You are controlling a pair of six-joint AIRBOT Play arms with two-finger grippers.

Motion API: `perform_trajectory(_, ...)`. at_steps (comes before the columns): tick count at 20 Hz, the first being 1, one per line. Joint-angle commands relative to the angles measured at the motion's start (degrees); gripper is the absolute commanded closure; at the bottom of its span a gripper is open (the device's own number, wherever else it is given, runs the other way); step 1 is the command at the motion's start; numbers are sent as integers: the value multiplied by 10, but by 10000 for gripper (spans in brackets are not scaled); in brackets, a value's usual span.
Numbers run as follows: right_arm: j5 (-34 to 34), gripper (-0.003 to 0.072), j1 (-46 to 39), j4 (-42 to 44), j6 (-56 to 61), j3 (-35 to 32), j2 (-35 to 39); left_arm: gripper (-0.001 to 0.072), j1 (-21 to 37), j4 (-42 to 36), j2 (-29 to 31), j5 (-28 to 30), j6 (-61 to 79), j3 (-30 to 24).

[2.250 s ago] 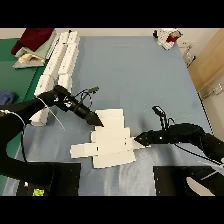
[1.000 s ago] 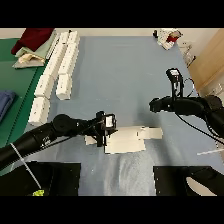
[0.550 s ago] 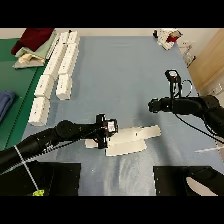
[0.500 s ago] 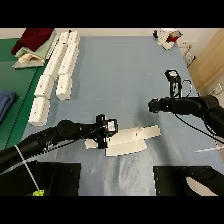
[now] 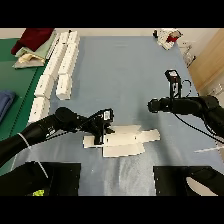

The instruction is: Fold the box.

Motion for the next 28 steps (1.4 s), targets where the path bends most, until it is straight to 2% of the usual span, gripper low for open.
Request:
perform_trajectory(1,0,341,0,2,0,0,0,701,8,-3,-30,-38,10,11)
perform_trajectory(9,0,341,0,9,0,0,0,701,8,-12,-33,-37,10,25)
perform_trajectory(18,0,341,0,12,0,0,0,700,8,-29,-66,-38,15,25)
perform_trajectory(23,-7,351,0,23,0,0,0,700,8,-26,-66,-56,-12,25)
perform_trajectory(24,-17,411,0,33,0,1,0,700,8,-26,-66,-52,-12,25)
perform_trajectory(25,-40,529,0,49,0,2,1,700,8,-26,-66,-48,-12,26)
perform_trajectory(26,-75,593,0,69,0,6,4,700,8,-26,-65,-47,-12,26)
perform_trajectory(27,-116,601,0,81,1,12,8,700,8,-26,-65,-47,-12,25)
perform_trajectory(28,-162,687,0,84,18,17,13,700,8,-26,-65,-47,-12,25)
